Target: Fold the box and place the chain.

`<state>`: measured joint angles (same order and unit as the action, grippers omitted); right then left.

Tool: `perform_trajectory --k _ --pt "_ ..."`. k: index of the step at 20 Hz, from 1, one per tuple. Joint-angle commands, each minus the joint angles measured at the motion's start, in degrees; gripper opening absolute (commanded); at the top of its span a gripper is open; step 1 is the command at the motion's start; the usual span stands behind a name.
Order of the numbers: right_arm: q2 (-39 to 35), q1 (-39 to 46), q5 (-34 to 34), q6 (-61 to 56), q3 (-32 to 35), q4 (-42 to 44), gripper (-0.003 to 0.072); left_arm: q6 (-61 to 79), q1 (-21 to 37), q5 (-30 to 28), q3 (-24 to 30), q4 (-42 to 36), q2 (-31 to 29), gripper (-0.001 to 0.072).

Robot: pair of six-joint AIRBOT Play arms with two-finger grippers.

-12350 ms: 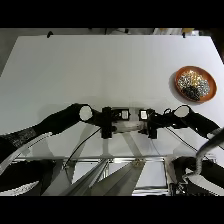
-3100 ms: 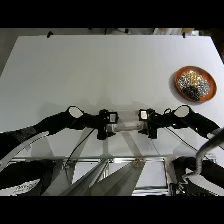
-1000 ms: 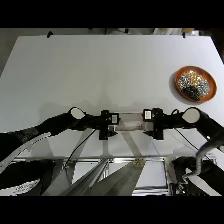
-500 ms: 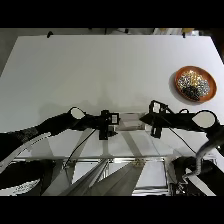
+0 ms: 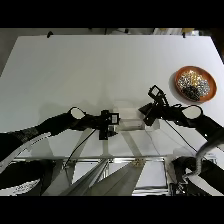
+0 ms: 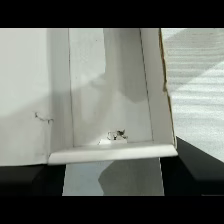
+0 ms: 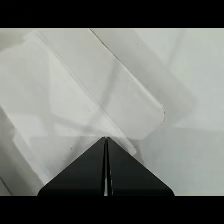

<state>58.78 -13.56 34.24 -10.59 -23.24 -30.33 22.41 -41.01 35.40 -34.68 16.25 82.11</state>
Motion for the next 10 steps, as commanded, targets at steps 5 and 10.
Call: perform_trajectory --k 5,10 --pt "-2.5 0.0 3.0 -2.8 0.0 -0.9 0.0018 0.1 0.0 0.0 0.0 0.0 0.0 0.0201" --pt "-15.3 0.0 9.2 -5.4 0.0 -19.2 0.0018 0.1 0.0 0.0 0.0 0.0 0.0 0.0201"
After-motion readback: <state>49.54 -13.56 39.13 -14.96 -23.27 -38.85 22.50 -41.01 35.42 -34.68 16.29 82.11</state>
